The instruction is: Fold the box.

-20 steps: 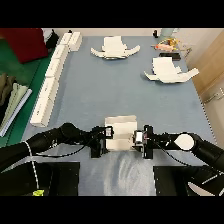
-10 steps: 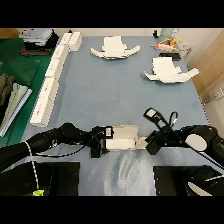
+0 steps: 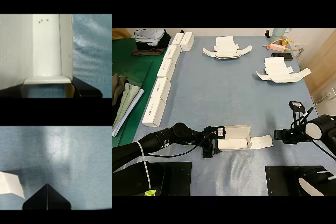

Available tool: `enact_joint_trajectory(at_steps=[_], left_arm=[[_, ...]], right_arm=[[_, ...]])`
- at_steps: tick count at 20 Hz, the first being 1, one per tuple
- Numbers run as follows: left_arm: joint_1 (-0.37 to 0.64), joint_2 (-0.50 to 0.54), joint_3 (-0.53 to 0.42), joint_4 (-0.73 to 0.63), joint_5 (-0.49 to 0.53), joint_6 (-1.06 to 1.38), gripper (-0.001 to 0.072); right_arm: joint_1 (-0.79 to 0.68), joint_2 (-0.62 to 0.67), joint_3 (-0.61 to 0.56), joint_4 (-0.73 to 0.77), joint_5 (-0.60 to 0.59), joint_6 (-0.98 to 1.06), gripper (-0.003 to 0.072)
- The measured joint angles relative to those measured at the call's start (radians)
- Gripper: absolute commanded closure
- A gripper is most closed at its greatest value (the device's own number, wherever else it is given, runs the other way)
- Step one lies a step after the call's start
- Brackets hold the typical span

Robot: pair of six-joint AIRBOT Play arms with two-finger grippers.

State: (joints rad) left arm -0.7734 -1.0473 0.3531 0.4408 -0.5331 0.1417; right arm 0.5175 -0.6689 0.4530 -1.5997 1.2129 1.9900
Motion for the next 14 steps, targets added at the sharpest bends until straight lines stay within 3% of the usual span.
enact_joint_trajectory(at_steps=[6,14], left_arm=[[0.0,0.0,0.0,0.0,0.0,0.0,0.0184],[0.0,0.0,0.0,0.0,0.0,0.0,0.0185]], right_arm=[[-0.053,-0.13,-0.013,0.261,-0.085,-0.174,0.0681],[-0.062,-0.143,-0.015,0.501,-0.104,-0.358,0.068]])
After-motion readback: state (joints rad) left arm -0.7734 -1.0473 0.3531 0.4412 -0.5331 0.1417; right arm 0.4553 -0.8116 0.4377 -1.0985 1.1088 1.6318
